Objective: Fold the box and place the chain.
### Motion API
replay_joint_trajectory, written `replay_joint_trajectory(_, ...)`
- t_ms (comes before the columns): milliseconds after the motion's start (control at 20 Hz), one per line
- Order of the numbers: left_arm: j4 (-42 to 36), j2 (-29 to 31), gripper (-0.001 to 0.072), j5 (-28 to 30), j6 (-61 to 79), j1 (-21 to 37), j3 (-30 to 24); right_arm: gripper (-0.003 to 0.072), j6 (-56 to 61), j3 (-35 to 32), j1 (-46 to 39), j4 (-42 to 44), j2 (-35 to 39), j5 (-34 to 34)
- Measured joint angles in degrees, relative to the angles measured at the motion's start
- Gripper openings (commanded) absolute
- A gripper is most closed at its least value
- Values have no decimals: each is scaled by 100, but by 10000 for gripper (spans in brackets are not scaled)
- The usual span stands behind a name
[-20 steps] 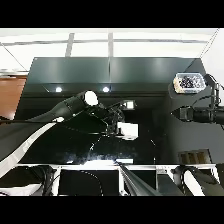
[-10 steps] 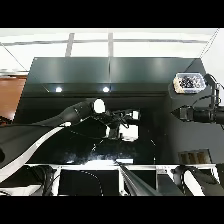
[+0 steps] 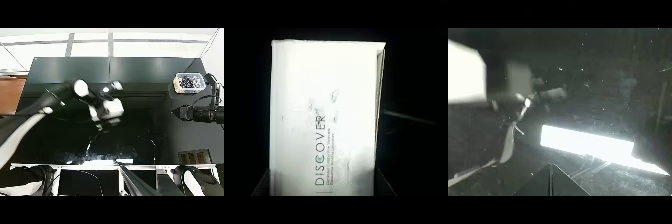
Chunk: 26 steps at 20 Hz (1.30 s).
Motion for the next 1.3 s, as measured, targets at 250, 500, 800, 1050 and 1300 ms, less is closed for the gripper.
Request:
replay_joint_trajectory(250,1086,-142,350,321,-1591,2203,634,11,15,0,0,245,0,-48)
replay_joint_trajectory(500,1360,-1379,351,236,-2306,3856,2299,11,101,0,2,417,0,-125)
replay_joint_trajectory(800,1449,-3038,351,164,-2310,4586,4306,11,177,0,2,608,0,-208)
replay_joint_trajectory(1050,1445,-3746,710,192,-2186,4673,4887,11,188,0,0,778,2,-356)
replay_joint_trajectory(1300,1436,-3442,707,11,-2514,4680,5005,11,197,0,0,852,0,-352)
